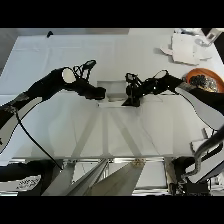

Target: Fold the box and place the chain.

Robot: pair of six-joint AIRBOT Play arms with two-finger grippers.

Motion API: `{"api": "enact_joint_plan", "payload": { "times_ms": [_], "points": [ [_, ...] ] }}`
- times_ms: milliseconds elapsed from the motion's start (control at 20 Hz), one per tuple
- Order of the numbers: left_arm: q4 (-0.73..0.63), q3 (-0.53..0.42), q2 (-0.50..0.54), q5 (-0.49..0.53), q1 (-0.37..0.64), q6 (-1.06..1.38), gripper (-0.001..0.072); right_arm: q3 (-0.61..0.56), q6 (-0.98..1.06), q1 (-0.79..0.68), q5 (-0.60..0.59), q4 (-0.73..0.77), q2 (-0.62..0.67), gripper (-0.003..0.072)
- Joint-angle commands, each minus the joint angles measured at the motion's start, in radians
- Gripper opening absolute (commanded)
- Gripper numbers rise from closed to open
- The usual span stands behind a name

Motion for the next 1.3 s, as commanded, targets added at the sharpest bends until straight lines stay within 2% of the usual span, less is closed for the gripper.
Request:
{"api": "enact_joint_plan", "payload": {
  "times_ms": [0, 200, 300, 450, 550, 650, 750, 1000, 1150, 1250],
  "points": [
    [-0.024, 0.0, -0.003, 0.015, 0.002, 0.008, 0.0302, 0.0, 0.002, 0.0, 0.002, 0.0, 0.0, 0.0336],
    [-0.092, 0.0, 0.019, 0.039, 0.002, 0.057, 0.0302, 0.0, 0.002, 0.0, 0.002, 0.0, 0.0, 0.0336],
    [-0.097, 0.0, 0.037, 0.027, 0.008, 0.067, 0.0302, 0.0, 0.002, 0.0, 0.002, 0.0, 0.0, 0.0336],
    [-0.177, 0.0, 0.051, -0.014, 0.057, 0.067, 0.0309, 0.0, 0.002, 0.0, 0.002, 0.0, 0.0, 0.0336],
    [-0.167, 0.0, 0.05, -0.064, 0.09, 0.068, 0.0402, 0.0, 0.002, 0.0, 0.002, 0.0, 0.0, 0.0336],
    [-0.083, 0.0, 0.048, -0.098, 0.1, 0.067, 0.0403, 0.0, 0.002, 0.0, 0.002, 0.0, 0.0, 0.0336],
    [-0.053, 0.0, 0.04, -0.088, 0.098, 0.066, 0.0471, 0.0, 0.002, 0.0, 0.002, 0.0, 0.0, 0.0336],
    [-0.069, 0.0, -0.038, -0.055, 0.073, 0.063, 0.0502, 0.0, 0.002, 0.0, 0.002, 0.0, 0.0, 0.0336],
    [-0.178, 0.0, -0.08, 0.012, 0.047, 0.067, 0.0519, 0.0, 0.002, 0.0, 0.002, 0.0, 0.0, 0.0336],
    [-0.175, 0.0, -0.093, 0.053, 0.031, 0.066, 0.0518, 0.0, 0.002, 0.0, 0.002, 0.0, 0.0, 0.0336]
  ]
}}
